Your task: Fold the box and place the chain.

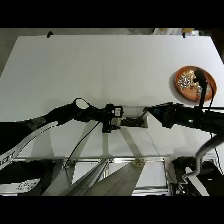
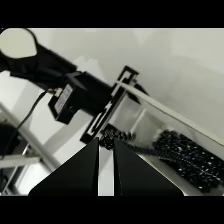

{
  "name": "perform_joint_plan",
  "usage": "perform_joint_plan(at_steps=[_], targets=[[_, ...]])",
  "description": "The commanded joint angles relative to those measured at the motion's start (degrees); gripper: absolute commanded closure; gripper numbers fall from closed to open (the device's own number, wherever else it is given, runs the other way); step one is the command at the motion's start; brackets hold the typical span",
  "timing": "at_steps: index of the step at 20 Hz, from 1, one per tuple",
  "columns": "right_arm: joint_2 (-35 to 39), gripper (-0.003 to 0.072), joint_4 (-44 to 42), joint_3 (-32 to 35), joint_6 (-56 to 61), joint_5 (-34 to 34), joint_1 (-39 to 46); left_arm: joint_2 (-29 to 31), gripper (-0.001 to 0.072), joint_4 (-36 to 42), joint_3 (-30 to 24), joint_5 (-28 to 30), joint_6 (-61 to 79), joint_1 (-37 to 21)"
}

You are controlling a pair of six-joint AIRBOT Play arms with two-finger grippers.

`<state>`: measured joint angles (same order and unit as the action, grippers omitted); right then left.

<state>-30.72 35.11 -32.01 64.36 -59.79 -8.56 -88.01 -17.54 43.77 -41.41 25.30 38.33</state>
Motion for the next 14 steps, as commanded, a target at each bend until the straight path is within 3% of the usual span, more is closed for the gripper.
perform_joint_plan(at_steps=[1,4,6,8,10,12,14], targets=[[-4.96,0.0672,-2.58,-0.02,-4.55,3.23,-6.86,0.04,0.0559,-0.02,-0.02,0.02,0.02,-0.02],[-11.45,0.0669,-1.05,-0.2,-4.81,8.17,-11.93,0.04,0.0559,-0.02,-0.02,0.02,0.0,-0.02],[-14.99,0.055,-0.28,-1.46,-4.85,7.56,-13.03,0.04,0.0559,-0.02,-0.02,0.0,0.02,-0.02],[-17.38,0.0501,2.86,-6.08,-4.87,5.07,-14.78,0.04,0.0559,-0.02,-0.02,0.02,0.02,-0.02],[-20.28,0.053,10.67,-14.91,-4.37,0.94,-15.65,0.04,0.0559,-0.02,-0.02,0.0,0.02,-0.02],[-24.46,0.067,19.04,-24.04,-3.45,-4.72,-15.63,0.04,0.0559,-0.02,-0.02,0.0,0.02,-0.02],[-28.94,0.0672,26.69,-29.81,-0.94,-7.48,-15.61,0.04,0.0559,-0.02,-0.02,0.02,0.02,-0.02]])
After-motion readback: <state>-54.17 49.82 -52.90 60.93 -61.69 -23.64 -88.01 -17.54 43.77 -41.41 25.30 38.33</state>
